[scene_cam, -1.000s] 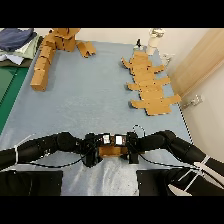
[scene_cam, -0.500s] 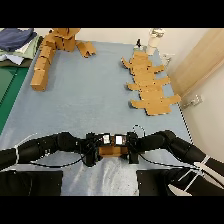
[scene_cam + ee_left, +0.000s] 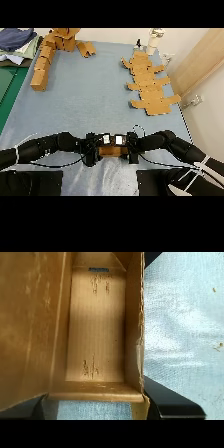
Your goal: Fold the box.
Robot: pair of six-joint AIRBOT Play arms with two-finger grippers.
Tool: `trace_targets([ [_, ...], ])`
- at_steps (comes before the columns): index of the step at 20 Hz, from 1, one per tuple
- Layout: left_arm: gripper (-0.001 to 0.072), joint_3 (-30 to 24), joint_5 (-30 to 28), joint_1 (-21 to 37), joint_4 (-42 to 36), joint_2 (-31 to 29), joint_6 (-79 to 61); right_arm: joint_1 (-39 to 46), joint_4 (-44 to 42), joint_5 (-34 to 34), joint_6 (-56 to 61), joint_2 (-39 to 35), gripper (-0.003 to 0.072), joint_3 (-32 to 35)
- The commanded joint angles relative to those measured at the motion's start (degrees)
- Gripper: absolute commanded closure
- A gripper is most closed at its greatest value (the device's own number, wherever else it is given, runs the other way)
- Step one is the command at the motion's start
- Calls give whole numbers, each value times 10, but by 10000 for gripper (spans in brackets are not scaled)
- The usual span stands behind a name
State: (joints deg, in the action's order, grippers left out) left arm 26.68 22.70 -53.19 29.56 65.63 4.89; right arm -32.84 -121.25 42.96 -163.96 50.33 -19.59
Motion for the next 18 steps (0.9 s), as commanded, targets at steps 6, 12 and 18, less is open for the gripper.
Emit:
trace_targets([
  [6,264,0,0,0,0,0,0,0,0,0,0,0,168,0],
  [12,264,0,0,0,0,0,0,0,9,3,0,0,168,-1],
  [18,264,0,0,0,0,0,0,0,10,19,29,-11,-31,-9],
])
